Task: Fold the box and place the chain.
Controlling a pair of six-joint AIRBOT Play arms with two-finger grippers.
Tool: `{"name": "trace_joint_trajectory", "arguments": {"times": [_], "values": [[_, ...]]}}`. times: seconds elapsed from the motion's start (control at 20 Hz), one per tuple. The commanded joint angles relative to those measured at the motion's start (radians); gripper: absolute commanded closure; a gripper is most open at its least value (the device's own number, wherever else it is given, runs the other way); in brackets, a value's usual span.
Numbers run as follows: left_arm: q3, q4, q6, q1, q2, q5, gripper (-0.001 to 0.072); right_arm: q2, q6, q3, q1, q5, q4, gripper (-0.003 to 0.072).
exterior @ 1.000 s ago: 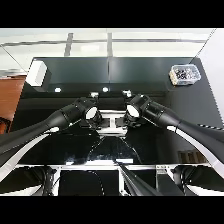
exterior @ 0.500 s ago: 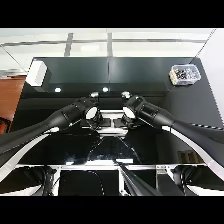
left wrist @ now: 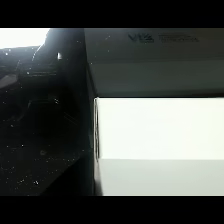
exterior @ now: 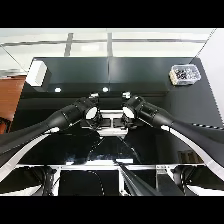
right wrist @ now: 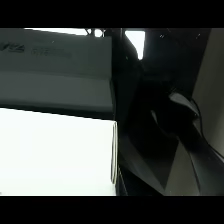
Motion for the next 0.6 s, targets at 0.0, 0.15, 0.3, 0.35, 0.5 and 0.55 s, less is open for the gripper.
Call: {"name": "trace_joint_trajectory", "arguments": {"times": [0.0,0.15,0.3,0.35,0.5,0.55], "values": [[0.0,-0.001,-0.004,0.001,0.0,0.002,0.068,0.0,0.007,0.001,0.001,-0.005,0.012,0.0454],[0.0,-0.001,-0.004,0.001,0.0,0.002,0.0681,0.0,0.007,0.001,0.001,-0.005,0.01,0.0673],[0.0,-0.001,-0.004,0.001,0.0,0.002,0.0681,0.0,0.007,0.001,0.001,0.0,0.01,0.0673],[0.0,-0.001,-0.004,0.001,0.0,0.002,0.068,0.001,0.007,0.001,0.001,0.001,0.01,0.0666],[0.0,-0.001,-0.004,0.001,0.0,0.002,0.068,0.024,-0.018,0.006,-0.003,0.024,0.009,0.0415],[0.0,0.0,-0.004,0.001,0.0,0.002,0.068,0.045,-0.055,0.017,-0.005,0.049,0.01,0.0415]]}}
